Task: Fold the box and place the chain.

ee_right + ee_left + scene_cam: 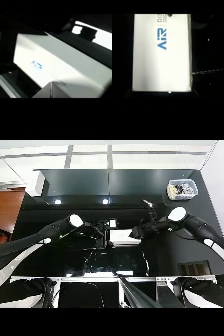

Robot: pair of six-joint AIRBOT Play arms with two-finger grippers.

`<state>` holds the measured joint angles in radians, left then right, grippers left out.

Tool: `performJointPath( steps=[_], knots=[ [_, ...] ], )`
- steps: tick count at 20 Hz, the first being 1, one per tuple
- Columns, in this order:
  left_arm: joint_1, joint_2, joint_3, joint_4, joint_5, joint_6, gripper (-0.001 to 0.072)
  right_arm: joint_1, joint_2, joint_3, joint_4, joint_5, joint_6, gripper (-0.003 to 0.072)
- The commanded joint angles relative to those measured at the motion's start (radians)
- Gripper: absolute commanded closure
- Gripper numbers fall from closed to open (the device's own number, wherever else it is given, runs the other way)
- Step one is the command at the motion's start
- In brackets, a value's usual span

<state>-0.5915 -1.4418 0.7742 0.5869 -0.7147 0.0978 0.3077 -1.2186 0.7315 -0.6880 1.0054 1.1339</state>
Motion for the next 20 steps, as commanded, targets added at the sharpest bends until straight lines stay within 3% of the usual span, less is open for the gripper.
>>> performJointPath(
  steps=[1,3,7,9,11,13,16,20],
  knots=[
    [0.001,0.018,0.0,0.008,0.001,0.002,0.0153,-0.027,0.088,0.098,-0.093,0.125,0.0,0.0666],
    [0.001,0.05,0.0,0.008,0.0,0.002,-0.0001,-0.076,0.194,0.116,-0.267,0.135,0.108,0.0666],
    [0.001,0.158,0.002,0.064,-0.061,-0.125,-0.0001,-0.216,0.335,0.114,-0.647,0.251,0.314,0.0666],
    [0.0,0.203,0.015,0.086,-0.135,-0.194,-0.0002,-0.285,0.356,0.109,-0.68,0.293,0.315,0.0666],
    [-0.02,0.204,0.045,0.082,-0.131,-0.204,-0.0001,-0.324,0.356,0.101,-0.671,0.288,0.339,0.0666],
    [-0.061,0.159,0.102,0.082,-0.097,-0.208,0.0004,-0.325,0.356,0.095,-0.673,0.285,0.366,0.0666],
    [-0.119,0.0,0.262,0.087,-0.1,-0.324,0.0004,-0.324,0.356,0.075,-0.67,0.249,0.381,0.0666],
    [-0.129,-0.167,0.434,0.167,-0.202,-0.512,0.0004,-0.324,0.356,0.071,-0.67,0.232,0.381,0.0666]
  ],
)
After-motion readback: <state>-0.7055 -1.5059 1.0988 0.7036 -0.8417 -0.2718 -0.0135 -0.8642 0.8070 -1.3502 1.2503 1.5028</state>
